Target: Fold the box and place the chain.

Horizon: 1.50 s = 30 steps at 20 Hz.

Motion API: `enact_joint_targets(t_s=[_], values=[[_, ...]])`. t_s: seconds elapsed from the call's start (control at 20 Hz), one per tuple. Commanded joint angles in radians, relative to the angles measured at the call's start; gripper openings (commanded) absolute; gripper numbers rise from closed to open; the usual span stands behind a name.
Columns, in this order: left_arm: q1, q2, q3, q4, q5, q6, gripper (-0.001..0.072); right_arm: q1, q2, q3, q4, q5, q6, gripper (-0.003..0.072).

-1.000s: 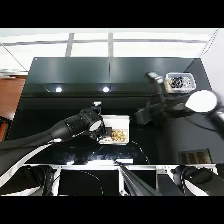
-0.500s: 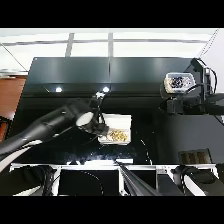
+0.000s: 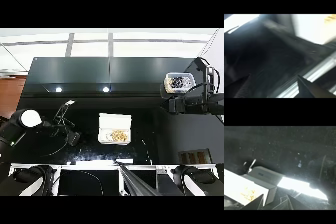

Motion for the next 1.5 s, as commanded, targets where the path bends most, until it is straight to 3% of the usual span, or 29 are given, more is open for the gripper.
enact_joint_targets(t_s=[0.0, 0.15, 0.3, 0.6, 1.45], values=[[0.087, -0.003, -0.094, -0.214, 0.109, 0.701, 0.0711, 0.000, 0.000, 0.000, 0.000, 0.000, 0.002, 0.0354], [0.037, -0.017, -0.092, -0.235, 0.230, 1.122, 0.0711, 0.000, 0.000, 0.000, 0.000, 0.000, 0.017, 0.0354], [-0.038, -0.101, -0.075, -0.316, 0.258, 1.283, 0.0709, 0.000, 0.000, 0.000, 0.000, -0.002, 0.043, 0.0354], [-0.146, -0.287, -0.019, -0.315, 0.265, 1.281, 0.0704, 0.000, 0.000, 0.000, 0.003, -0.005, 0.046, 0.0354], [-0.180, -0.335, 0.018, -0.322, 0.341, 1.238, 0.0702, 0.000, 0.000, 0.000, 0.003, -0.005, 0.048, 0.0354]])
